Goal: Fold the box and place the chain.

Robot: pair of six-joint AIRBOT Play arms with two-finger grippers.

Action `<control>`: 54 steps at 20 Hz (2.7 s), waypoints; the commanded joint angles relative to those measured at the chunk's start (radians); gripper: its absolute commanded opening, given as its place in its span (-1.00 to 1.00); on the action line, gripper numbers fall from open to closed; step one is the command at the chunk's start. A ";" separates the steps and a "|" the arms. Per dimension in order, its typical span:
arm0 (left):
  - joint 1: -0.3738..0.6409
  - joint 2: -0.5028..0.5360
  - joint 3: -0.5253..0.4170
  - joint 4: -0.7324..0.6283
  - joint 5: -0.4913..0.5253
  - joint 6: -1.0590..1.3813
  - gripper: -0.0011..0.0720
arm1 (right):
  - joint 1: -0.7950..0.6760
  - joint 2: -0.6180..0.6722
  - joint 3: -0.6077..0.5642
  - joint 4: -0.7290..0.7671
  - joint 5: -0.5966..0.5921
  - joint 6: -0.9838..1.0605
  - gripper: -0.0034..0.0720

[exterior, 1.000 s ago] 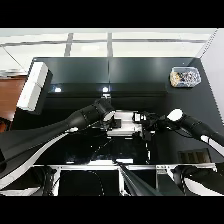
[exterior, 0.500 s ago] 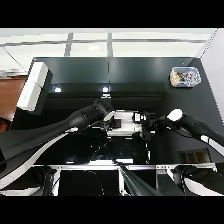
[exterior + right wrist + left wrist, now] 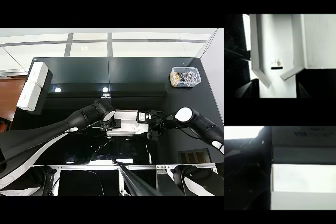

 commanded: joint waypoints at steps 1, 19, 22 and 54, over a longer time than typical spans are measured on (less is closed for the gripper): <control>0.001 0.000 0.001 -0.001 -0.004 0.000 -0.90 | 0.012 0.018 0.002 -0.036 -0.015 -0.010 0.33; 0.001 0.000 0.001 -0.008 0.024 0.000 -0.90 | 0.025 0.014 -0.008 0.241 -0.050 -0.020 -0.44; 0.000 0.000 0.001 -0.008 0.021 0.001 -0.90 | 0.025 0.011 -0.024 0.244 -0.050 -0.020 -0.45; 0.001 0.000 0.001 -0.008 0.031 0.000 -0.90 | -0.524 0.133 0.159 -0.125 0.327 1.189 -0.87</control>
